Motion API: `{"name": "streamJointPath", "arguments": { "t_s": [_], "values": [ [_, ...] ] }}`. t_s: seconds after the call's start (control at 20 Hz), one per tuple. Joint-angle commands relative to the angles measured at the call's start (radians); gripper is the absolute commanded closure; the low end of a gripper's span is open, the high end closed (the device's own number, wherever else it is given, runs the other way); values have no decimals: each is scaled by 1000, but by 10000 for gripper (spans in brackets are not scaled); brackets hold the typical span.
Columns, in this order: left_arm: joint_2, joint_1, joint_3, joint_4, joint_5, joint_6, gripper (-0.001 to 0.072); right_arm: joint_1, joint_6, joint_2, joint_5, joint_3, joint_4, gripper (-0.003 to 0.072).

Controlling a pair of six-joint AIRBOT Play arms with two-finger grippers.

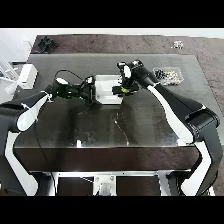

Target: Fold the box and place the chain.

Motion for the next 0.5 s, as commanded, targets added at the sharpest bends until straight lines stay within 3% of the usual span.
{"name": "streamJointPath", "arguments": {
  "t_s": [0.0,0.2,0.3,0.45],
  "values": [
    [0,1,0,2,0,0,199,6,30,-2,1,1,-1,354],
    [0,1,0,2,0,0,198,19,57,-5,0,1,-1,356],
    [0,1,0,2,0,0,198,25,84,-5,1,1,-1,405],
    [0,1,0,2,0,0,199,27,109,-5,1,1,0,420]
  ]
}}
